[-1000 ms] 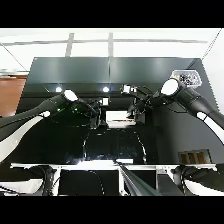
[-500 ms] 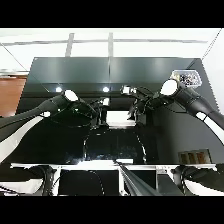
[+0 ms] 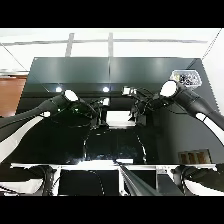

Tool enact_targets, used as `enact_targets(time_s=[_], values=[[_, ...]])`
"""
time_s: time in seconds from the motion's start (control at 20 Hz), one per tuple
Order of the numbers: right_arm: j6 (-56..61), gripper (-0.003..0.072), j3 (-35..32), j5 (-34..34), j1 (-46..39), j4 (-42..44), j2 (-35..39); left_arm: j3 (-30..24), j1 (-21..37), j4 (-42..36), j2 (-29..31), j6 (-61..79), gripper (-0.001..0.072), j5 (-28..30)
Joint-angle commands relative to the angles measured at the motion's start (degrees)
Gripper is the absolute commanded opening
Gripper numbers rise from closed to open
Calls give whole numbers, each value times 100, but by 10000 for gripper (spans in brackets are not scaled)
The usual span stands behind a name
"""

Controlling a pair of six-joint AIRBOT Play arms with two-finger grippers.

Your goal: Fold the box and place the chain.

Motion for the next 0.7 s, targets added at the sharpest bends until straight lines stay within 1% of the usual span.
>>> enact_targets(time_s=[0.0, 0.1, 0.2, 0.3, 0.4, 0.45, 0.5, 0.55, 0.6, 0.65], values=[[22, 267, -109, -240, 4, -98, -2, 2, -2, 0, 0, 0, 369, 0], [131, 267, -59, -146, -11, -127, 17, 2, -2, 0, 0, 0, 369, 0], [643, 267, 13, 153, -133, -105, 125, 2, -2, 0, 0, 0, 368, -2], [1458, 267, 118, 669, -372, -20, 306, 2, -2, -2, 0, 0, 369, 0], [2284, 262, 105, 1338, -728, 120, 459, 2, -2, 0, 0, 0, 368, 0], [2627, 153, -15, 1637, -925, 413, 459, 2, -2, 0, 0, 0, 368, -2], [2680, 7, -254, 1755, -1091, 1040, 459, 2, -2, 0, 0, 0, 368, -2], [2621, 6, -560, 1683, -1224, 1915, 455, 2, -2, -2, 0, 0, 368, 0], [2490, 6, -802, 1467, -1287, 2594, 439, 2, -2, 0, 0, 0, 368, 0], [2476, 9, -1010, 953, -1285, 3123, 415, 2, 0, -2, 0, 0, 368, 0]])
